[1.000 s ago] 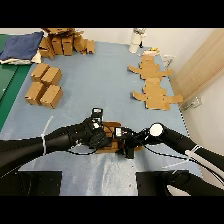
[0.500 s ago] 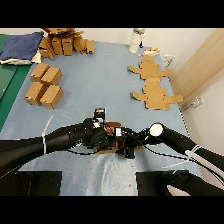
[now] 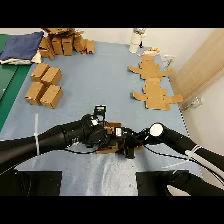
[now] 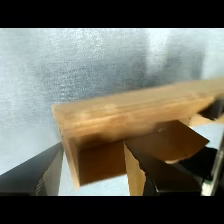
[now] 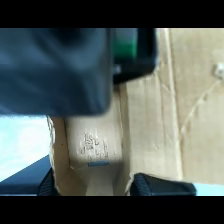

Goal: Fold the box.

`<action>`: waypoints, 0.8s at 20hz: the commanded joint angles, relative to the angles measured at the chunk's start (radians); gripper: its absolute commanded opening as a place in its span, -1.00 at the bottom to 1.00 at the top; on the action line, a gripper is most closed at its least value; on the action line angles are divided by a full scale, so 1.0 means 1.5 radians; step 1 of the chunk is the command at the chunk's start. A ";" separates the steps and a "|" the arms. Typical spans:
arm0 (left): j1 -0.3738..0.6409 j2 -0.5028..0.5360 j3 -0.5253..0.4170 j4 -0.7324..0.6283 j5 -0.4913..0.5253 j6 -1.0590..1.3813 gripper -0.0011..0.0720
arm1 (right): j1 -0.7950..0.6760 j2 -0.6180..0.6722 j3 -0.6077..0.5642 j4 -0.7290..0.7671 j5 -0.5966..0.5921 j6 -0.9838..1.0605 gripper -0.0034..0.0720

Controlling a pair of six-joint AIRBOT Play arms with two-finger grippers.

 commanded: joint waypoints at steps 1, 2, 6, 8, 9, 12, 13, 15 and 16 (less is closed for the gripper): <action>0.005 0.014 0.001 0.025 -0.027 0.003 0.47 | 0.001 0.000 0.000 0.000 0.000 0.000 0.41; 0.005 0.014 0.001 0.028 -0.033 0.010 0.48 | 0.001 0.000 0.000 0.000 0.000 0.000 0.41; 0.005 0.017 0.001 0.053 -0.090 0.016 0.44 | 0.001 0.000 0.000 0.000 0.000 0.000 0.41; 0.005 0.029 0.001 0.052 -0.095 0.021 0.44 | 0.001 0.000 0.000 0.000 0.000 0.000 0.41; 0.005 0.037 0.001 0.052 -0.099 0.021 0.23 | 0.001 0.000 0.000 0.000 0.000 0.000 0.41; 0.005 0.057 0.001 0.052 -0.104 0.028 0.18 | 0.001 0.000 0.000 0.000 0.000 0.000 0.41; 0.005 0.062 0.001 0.052 -0.104 0.030 0.18 | 0.001 0.000 0.000 0.000 0.000 0.000 0.41; 0.005 0.075 0.001 0.050 -0.105 0.030 0.17 | 0.001 0.000 0.000 0.000 0.000 0.000 0.41; 0.005 0.086 0.001 0.050 -0.107 0.030 -0.03 | 0.001 0.000 0.000 0.000 0.000 0.000 0.41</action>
